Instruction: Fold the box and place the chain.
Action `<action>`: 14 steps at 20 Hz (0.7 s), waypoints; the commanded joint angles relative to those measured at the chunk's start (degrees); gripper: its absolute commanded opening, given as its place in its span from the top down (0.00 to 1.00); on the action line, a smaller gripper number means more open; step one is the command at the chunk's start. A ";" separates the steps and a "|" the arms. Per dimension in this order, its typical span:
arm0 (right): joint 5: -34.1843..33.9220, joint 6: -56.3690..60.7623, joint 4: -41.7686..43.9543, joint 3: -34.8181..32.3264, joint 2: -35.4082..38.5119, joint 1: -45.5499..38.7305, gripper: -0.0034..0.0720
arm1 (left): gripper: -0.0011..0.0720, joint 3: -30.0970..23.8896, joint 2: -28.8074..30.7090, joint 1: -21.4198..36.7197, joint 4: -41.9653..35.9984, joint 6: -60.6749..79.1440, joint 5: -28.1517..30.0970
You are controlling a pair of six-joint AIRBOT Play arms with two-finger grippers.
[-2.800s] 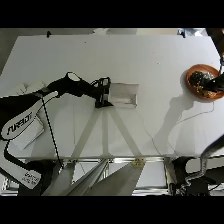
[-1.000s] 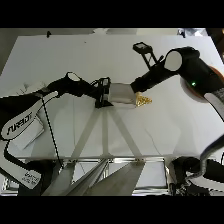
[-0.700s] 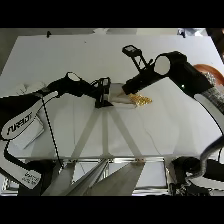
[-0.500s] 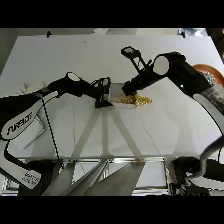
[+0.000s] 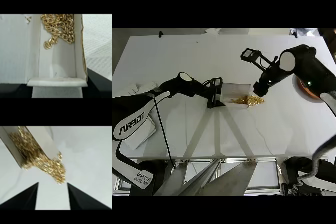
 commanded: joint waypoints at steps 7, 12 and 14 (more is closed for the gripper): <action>1.90 -16.81 3.48 -0.07 -12.74 -5.92 0.31 | 0.69 0.02 0.00 0.07 0.02 0.02 0.02; 1.77 -19.15 4.31 -0.07 -19.26 -5.92 0.31 | 0.69 0.02 0.00 0.07 0.02 0.02 0.02; -0.04 -19.63 5.33 -0.07 -20.04 -5.92 0.32 | 0.69 0.02 0.00 0.07 0.02 0.02 0.02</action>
